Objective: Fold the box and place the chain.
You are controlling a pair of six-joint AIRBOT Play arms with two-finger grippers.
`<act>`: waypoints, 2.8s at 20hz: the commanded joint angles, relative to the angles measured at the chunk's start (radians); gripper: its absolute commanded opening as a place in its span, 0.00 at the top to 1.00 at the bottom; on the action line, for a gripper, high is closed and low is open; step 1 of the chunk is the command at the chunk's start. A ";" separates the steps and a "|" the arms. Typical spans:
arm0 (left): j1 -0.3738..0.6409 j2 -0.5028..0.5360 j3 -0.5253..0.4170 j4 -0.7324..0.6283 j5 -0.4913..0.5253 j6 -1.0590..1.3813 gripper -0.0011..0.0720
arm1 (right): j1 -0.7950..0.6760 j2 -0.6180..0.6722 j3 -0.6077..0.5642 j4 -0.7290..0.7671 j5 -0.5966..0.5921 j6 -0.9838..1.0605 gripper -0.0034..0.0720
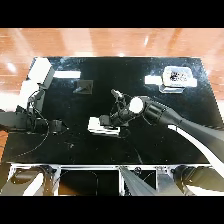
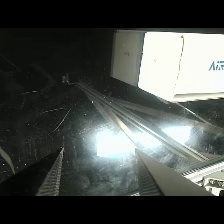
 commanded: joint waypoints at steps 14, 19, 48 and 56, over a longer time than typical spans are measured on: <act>0.000 0.000 0.000 0.000 -0.003 0.000 0.23 | 0.000 -0.002 0.008 0.030 -0.009 -0.026 0.91; 0.000 0.000 0.000 0.000 -0.001 0.000 0.23 | 0.000 0.027 0.020 0.080 -0.035 -0.043 0.91; 0.000 -0.001 0.000 -0.030 -0.001 0.000 0.23 | 0.043 -0.053 0.020 0.021 -0.119 -0.022 0.91; 0.000 -0.001 0.001 -0.062 -0.002 0.057 0.23 | -0.043 0.084 0.029 0.137 -0.090 -0.156 0.91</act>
